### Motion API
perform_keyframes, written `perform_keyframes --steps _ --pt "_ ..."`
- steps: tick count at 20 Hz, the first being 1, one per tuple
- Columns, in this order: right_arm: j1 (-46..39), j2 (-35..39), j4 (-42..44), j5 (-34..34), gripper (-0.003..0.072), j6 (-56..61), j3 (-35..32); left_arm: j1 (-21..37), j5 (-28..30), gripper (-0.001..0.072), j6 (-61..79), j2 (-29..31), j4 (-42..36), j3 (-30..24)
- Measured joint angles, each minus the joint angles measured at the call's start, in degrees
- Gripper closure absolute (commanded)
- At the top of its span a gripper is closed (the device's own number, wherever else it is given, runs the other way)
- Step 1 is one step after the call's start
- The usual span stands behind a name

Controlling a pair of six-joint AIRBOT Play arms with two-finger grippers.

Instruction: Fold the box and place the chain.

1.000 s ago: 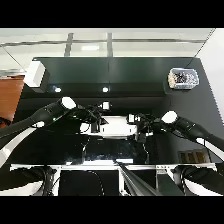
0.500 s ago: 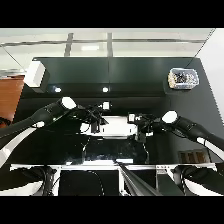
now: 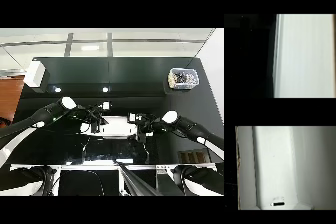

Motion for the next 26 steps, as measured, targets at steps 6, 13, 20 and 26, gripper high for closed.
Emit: perform_keyframes --steps 6,13,20,26 --pt "0.0 0.0 0.1 0.1 0.0282 0.1 0.0 0.0 0.2 0.045 -1.1 0.1 -0.1 0.0" --pt "0.0 0.0 0.0 0.1 0.0282 0.0 0.0 3.2 -0.2 0.0001 -11.9 5.6 6.4 0.0" --pt "0.1 0.0 -0.2 0.4 0.0284 -0.2 0.0 12.5 -14.9 0.0659 -36.5 15.7 18.0 0.0" --pt "0.1 0.0 -0.3 0.9 0.0485 -0.5 0.0 10.3 -26.1 0.0685 -47.2 15.5 3.0 -3.8"
